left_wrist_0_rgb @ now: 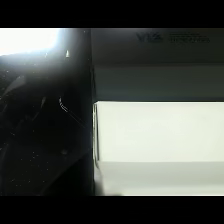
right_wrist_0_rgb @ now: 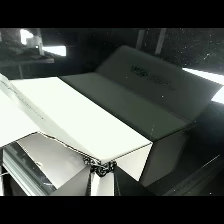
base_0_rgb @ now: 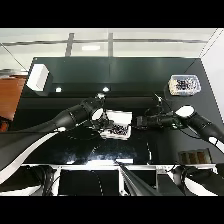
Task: Fold the box and place the chain.
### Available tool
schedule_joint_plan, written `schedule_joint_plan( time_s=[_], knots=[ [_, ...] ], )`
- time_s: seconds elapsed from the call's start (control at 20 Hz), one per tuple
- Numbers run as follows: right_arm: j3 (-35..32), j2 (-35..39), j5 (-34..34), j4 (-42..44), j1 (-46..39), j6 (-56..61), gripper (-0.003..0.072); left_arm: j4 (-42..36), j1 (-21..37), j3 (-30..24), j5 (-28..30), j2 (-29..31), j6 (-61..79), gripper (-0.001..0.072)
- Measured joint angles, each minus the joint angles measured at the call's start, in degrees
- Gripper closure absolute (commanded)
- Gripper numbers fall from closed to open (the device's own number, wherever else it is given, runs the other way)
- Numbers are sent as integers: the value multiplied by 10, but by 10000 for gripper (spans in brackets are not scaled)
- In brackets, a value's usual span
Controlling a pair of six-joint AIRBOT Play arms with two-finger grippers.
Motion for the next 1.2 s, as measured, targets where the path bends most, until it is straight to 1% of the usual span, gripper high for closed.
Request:
schedule_joint_plan(
  time_s=[0.55,0.9,1.2],
  knots=[
    [0,0,-13,0,0,0,555,0,0,0,0,0,0,678],
    [0,13,-18,-3,0,0,555,0,0,0,1,0,0,679],
    [0,20,-9,0,0,0,556,0,0,0,0,0,0,679]
  ],
)
